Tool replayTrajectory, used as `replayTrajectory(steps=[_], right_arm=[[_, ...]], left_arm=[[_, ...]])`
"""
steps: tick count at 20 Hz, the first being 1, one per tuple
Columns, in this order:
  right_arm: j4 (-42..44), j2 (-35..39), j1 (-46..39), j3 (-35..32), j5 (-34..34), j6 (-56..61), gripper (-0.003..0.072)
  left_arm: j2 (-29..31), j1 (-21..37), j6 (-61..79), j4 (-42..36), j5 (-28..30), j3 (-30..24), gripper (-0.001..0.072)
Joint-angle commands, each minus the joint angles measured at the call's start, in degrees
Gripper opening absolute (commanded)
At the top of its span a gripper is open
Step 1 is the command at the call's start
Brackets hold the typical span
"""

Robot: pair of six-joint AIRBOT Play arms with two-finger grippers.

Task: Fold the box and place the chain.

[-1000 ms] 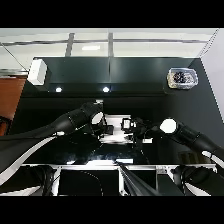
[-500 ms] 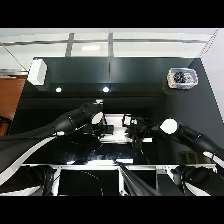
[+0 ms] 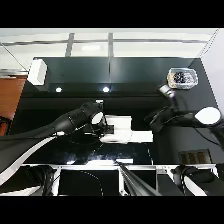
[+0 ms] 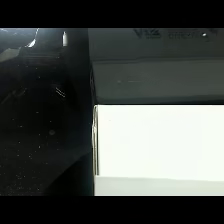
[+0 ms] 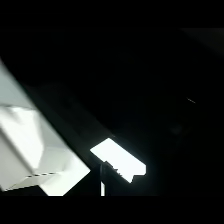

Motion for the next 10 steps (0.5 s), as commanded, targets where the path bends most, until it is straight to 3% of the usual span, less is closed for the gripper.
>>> replayTrajectory(steps=[1, 4, 6, 10], right_arm=[[-8.0, 1.05, -11.65, -0.17, 1.16, 16.65, 0.0007], [-14.6, -2.27, -18.05, -2.71, 2.67, 28.92, 0.0007], [-14.53, -6.14, -19.98, -4.5, 6.1, 29.83, 0.0006], [-4.04, -16.39, -19.63, -4.74, 15.93, 24.96, 0.0007]], left_arm=[[0.0, -0.02, -0.07, 0.0, -0.11, 0.0, 0.0028], [0.0, -0.02, -0.07, 0.02, -0.11, 0.0, 0.0027], [0.0, -0.02, -0.07, 0.02, -0.13, 0.0, 0.0028], [0.0, -0.02, -0.07, 0.02, -0.15, 0.0, 0.0028]])
